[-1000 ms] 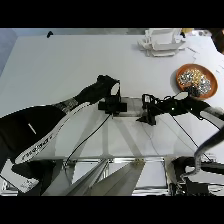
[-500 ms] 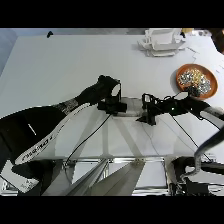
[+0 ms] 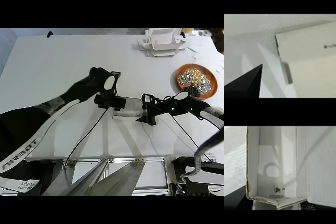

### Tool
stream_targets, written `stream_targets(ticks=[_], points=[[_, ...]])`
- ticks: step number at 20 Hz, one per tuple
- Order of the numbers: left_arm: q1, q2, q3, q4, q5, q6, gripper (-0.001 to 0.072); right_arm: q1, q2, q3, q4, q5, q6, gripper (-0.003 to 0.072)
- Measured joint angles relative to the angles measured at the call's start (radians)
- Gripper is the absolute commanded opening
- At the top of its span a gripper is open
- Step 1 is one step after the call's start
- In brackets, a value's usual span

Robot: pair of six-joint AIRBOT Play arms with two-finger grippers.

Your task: Fold the box and place the chain.

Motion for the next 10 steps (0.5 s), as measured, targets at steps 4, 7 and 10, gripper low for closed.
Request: stream_targets(ticks=[4,7,10], points=[[0.054,0.126,-0.022,-0.020,-0.111,0.253,0.0697,0.000,0.000,0.000,0.000,0.000,0.000,0.0404],[0.122,0.240,-0.113,-0.076,-0.115,0.675,0.0696,0.000,0.000,0.000,0.000,0.000,0.000,0.0404],[0.205,0.328,-0.260,-0.202,-0.040,1.241,0.0696,0.000,0.000,0.000,0.000,0.000,0.000,0.0404]])
